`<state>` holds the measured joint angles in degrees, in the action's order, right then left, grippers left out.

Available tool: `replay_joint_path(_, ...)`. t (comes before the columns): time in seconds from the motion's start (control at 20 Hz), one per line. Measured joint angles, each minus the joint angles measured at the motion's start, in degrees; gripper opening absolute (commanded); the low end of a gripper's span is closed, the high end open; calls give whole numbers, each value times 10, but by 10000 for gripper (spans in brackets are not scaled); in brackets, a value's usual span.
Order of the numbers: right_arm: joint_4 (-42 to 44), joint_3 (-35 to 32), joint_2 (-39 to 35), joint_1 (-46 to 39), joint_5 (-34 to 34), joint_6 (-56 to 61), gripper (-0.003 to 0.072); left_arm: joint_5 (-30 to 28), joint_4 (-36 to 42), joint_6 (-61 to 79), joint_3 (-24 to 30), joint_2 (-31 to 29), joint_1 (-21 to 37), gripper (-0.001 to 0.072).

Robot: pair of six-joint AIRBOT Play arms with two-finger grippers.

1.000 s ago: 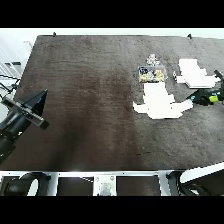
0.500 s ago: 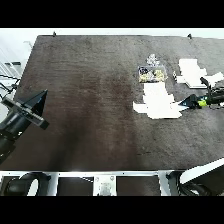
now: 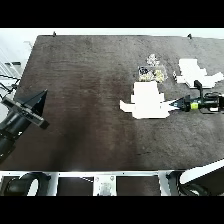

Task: Fold the box and place the chain.

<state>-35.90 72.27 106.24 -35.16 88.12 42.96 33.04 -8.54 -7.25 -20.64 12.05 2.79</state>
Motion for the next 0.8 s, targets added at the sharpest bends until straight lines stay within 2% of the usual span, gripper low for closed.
replay_joint_path(0.3,134,-132,-61,114,-78,-49,2,0,0,0,0,0,0,22)
replay_joint_path(0.5,186,-157,-80,209,-156,-75,2,-26,15,0,0,0,0,22)
replay_joint_path(0.75,239,-167,-91,282,-240,-96,2,-41,31,0,0,0,0,23)
replay_joint_path(0.8,244,-169,-94,293,-251,-99,2,-41,36,0,0,0,0,65)
